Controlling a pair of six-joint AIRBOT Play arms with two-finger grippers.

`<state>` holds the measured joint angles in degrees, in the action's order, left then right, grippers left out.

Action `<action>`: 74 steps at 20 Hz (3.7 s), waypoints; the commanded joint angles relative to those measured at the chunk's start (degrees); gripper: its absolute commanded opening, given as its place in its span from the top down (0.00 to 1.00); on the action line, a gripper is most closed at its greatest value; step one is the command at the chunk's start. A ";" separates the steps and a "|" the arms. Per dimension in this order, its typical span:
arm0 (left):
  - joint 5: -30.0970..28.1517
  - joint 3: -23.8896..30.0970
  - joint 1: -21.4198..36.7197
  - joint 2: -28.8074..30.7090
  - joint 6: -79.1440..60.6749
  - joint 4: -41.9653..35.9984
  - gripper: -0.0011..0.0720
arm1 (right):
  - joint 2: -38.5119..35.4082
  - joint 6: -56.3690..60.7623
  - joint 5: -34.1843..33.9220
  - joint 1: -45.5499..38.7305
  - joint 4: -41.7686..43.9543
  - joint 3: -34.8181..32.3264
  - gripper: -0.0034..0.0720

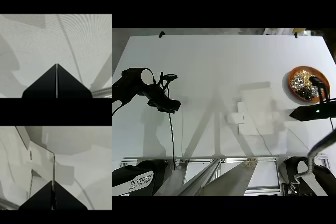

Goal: Fold the box and place the chain.

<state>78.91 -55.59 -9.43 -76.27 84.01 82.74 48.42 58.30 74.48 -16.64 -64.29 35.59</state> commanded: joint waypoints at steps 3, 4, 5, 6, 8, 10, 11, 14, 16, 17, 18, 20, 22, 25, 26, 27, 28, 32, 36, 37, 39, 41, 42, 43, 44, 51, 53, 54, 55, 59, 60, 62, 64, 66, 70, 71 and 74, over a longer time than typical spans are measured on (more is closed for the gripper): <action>-6.21 0.02 0.04 0.04 -0.13 0.00 0.97 | -4.44 7.58 -5.92 15.82 1.38 -4.66 0.93; -7.78 0.07 0.04 0.02 -0.15 -0.04 0.97 | -4.44 8.92 -7.85 18.25 1.36 -4.66 0.93; -8.70 0.09 0.04 0.02 -0.48 -1.07 0.97 | -4.44 9.77 -9.40 20.31 1.36 -4.66 0.93; -9.60 0.09 0.04 0.02 -2.25 -3.58 0.96 | -4.44 10.62 -10.34 21.99 1.33 -4.66 0.93; -11.04 0.35 0.04 -0.02 -12.74 -14.69 0.55 | -4.44 11.76 -11.39 24.63 1.31 -4.66 0.93; -11.78 0.90 -0.13 -0.28 -26.27 -32.13 0.28 | -4.44 12.00 -12.07 26.38 1.36 -4.66 0.93; -11.17 1.14 -0.46 -0.68 -33.42 -40.46 0.28 | -4.44 12.00 -12.48 26.97 1.38 -4.66 0.93; -13.38 1.33 -3.87 -2.08 -43.74 -50.31 0.28 | -4.44 12.02 -13.03 27.41 1.31 -4.66 0.93; -15.02 1.33 -7.50 -3.23 -46.21 -48.89 0.28 | -4.44 12.02 -13.90 27.41 1.36 -4.66 0.93; -15.04 1.33 -9.09 -3.98 -47.54 -47.98 0.28 | -4.44 12.02 -14.40 27.41 1.33 -4.66 0.93; -14.93 1.33 -10.43 -4.79 -48.98 -47.30 0.28 | -4.44 12.02 -14.88 27.41 1.36 -4.66 0.93; -14.58 1.36 -12.31 -6.40 -52.50 -47.12 0.28 | -4.44 12.02 -15.63 27.41 1.38 -4.66 0.93; -14.43 1.33 -12.81 -7.19 -54.16 -47.10 0.28 | -4.44 12.02 -15.63 27.41 1.40 -4.66 0.93; -14.71 1.33 -12.74 -8.11 -55.76 -47.15 0.28 | -4.44 12.02 -15.61 27.41 1.40 -4.66 0.93; -15.30 1.36 -12.81 -8.74 -55.78 -47.30 0.28 | -4.44 12.02 -15.61 27.41 1.40 -4.66 0.93; -15.37 1.36 -12.83 -9.68 -56.26 -48.17 0.28 | -4.44 12.02 -15.61 27.41 1.40 -4.66 0.93; -15.23 1.33 -12.81 -10.88 -57.42 -49.68 0.28 | -4.44 12.02 -15.61 27.41 1.38 -4.66 0.93; -15.02 1.33 -12.83 -15.82 -64.22 -60.22 0.29 | -4.44 12.00 -15.61 27.41 1.40 -4.66 0.93; -13.55 1.36 -12.81 -17.46 -66.05 -60.30 0.42 | -4.44 12.00 -15.61 27.41 1.38 -4.66 0.93; -13.31 1.33 -12.81 -17.46 -66.05 -59.12 0.45 | -4.44 12.00 -15.63 27.41 1.38 -4.66 0.93; -12.68 1.36 -12.81 -17.46 -66.38 -58.21 0.52 | -4.44 12.00 -15.63 27.41 1.38 -4.66 0.93; -12.24 1.36 -12.83 -17.46 -69.37 -58.25 0.67 | -4.44 12.00 -15.63 27.41 1.40 -4.66 0.93; -12.24 1.36 -12.81 -17.46 -70.23 -58.25 0.82 | -4.44 12.00 -15.58 27.41 1.40 -4.66 0.93; -12.22 1.33 -12.81 -17.46 -71.04 -58.25 0.93 | -4.44 12.00 -15.56 27.41 1.44 -4.66 0.93; -12.28 1.33 -12.81 -17.46 -71.54 -58.27 0.97 | -4.44 12.00 -15.58 27.41 1.77 -4.66 0.93; -12.74 1.29 -12.81 -11.19 -85.35 -56.37 0.98 | -4.44 11.74 -13.79 27.41 6.95 -0.72 0.49; -12.39 1.29 -12.92 -8.02 -85.26 -51.49 0.98 | -4.44 11.74 -13.03 27.41 6.78 1.79 0.49; -12.24 1.29 -13.31 -6.88 -85.00 -47.65 0.98 | -4.44 11.72 -13.00 27.41 6.49 2.73 0.49; -12.35 1.29 -14.16 -6.08 -83.91 -43.21 0.98 | -4.44 11.69 -13.22 27.41 6.25 3.39 0.49; -17.46 1.31 -17.81 -6.43 -82.27 -40.57 0.98 | -4.44 10.19 -13.81 27.41 5.97 3.54 0.49; -19.45 1.31 -18.25 -6.78 -82.64 -42.38 0.98 | -4.44 10.19 -13.81 27.41 5.79 3.54 0.49; -21.53 1.31 -18.51 -8.11 -83.76 -44.59 0.98 | -4.44 10.21 -13.81 27.41 5.11 3.54 0.49; -21.77 1.31 -18.43 -10.45 -83.97 -44.52 0.98 | -4.44 10.21 -13.81 27.41 4.59 3.52 0.49; -22.23 1.31 -18.53 -12.59 -83.95 -44.57 0.98 | -4.44 10.21 -13.84 27.41 4.48 3.50 0.50; -24.20 1.31 -18.53 -13.53 -83.95 -44.52 0.98 | -4.44 10.19 -13.81 27.41 4.09 3.50 0.50; -24.50 1.31 -18.53 -13.53 -83.93 -44.50 0.98 | -4.44 10.19 -13.81 27.41 4.07 3.50 0.50; -24.50 1.31 -18.53 -13.53 -83.93 -44.50 0.98 | -4.44 8.90 -13.79 27.41 4.09 3.50 0.51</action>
<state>55.53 -54.26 -27.92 -89.52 0.14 38.00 44.03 68.18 60.66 10.72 -60.07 39.03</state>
